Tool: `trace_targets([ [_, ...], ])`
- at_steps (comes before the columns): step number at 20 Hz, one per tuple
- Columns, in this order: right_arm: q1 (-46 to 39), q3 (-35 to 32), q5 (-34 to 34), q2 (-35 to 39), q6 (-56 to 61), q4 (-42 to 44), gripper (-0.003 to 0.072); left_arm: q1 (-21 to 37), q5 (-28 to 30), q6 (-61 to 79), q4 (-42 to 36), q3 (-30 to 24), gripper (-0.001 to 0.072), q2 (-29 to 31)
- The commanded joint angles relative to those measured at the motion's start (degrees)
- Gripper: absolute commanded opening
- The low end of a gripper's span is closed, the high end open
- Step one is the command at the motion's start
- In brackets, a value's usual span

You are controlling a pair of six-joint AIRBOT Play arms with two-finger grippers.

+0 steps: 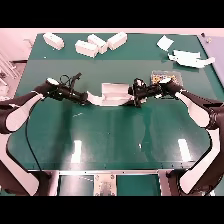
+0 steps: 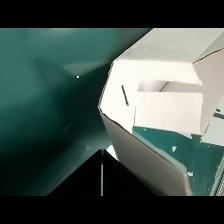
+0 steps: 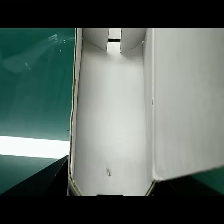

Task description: Fold the box and place the chain.

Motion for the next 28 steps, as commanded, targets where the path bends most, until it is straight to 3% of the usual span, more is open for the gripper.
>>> trace_targets([
  [1, 0.0, 0.0, 0.0, -0.04, 0.0, 0.02, 0.0477, -0.57, -1.03, 1.29, -2.99, 2.62, 0.0022, -0.02],
  [7, 0.0, 0.0, 0.0, -0.04, 0.0, 0.02, 0.0477, -2.49, -2.84, 1.11, -3.48, 5.51, 0.0025, 0.83],
  [9, 0.0, 0.0, 0.0, -0.04, 0.0, 0.02, 0.0477, -3.32, -2.89, 1.55, -3.41, 5.7, 0.0318, 0.83],
  [13, 0.0, 0.0, 0.0, -0.04, 0.0, 0.02, 0.0477, -3.45, -4.39, 1.46, -3.13, 6.97, 0.0304, 0.83],
  [14, 0.0, 0.0, 0.0, -0.04, 0.0, 0.02, 0.0477, -3.45, -5.05, 1.46, -3.13, 7.58, 0.024, 0.83],
  [19, 0.0, 0.0, 0.0, -0.04, 0.0, 0.02, 0.0477, -3.45, -5.33, 0.83, -2.25, 8.28, 0.0243, 0.87],
  [23, 0.0, 0.0, 0.0, -0.04, 0.0, 0.02, 0.0477, -3.96, -4.28, -0.24, -1.68, 8.35, 0.0319, 0.87],
  [28, 0.0, 0.0, 0.0, -0.04, 0.0, 0.02, 0.0477, -7.23, -2.14, -1.73, 4.92, 10.43, 0.0319, 0.87],
])
